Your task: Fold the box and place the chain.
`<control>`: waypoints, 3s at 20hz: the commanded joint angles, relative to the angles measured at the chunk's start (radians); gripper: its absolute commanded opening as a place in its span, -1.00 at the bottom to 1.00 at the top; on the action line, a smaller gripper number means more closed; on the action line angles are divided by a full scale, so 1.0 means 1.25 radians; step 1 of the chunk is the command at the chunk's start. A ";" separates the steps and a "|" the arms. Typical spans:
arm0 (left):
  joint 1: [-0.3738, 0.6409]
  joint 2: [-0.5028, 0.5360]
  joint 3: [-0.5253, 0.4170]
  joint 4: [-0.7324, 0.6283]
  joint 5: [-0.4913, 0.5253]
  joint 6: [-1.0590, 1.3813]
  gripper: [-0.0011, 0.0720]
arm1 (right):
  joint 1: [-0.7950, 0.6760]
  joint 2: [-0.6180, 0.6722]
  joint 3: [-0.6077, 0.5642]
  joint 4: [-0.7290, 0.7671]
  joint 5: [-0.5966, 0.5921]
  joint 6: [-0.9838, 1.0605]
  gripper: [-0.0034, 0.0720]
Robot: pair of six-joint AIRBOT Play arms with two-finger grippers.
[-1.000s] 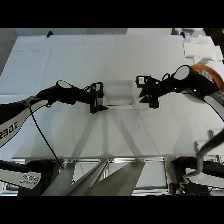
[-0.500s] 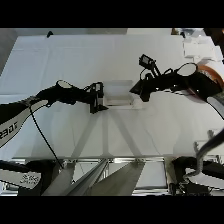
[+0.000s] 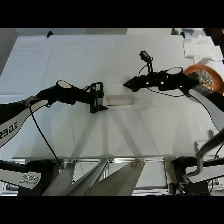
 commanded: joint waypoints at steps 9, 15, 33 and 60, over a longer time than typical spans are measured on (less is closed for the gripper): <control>0.000 0.000 0.000 0.000 0.000 0.001 -0.38 | 0.000 -0.054 0.011 -0.131 -0.012 0.110 -0.89; 0.000 0.000 0.000 0.000 0.000 0.001 -0.38 | 0.000 -0.046 0.012 -0.095 0.036 0.076 -0.89; 0.000 0.000 0.000 0.000 0.000 0.001 -0.38 | -0.079 0.334 -0.063 -0.481 0.150 -0.137 -0.89; 0.000 0.000 0.000 0.000 0.000 0.001 -0.38 | 0.072 0.194 -0.234 -0.333 -0.199 -0.363 -0.32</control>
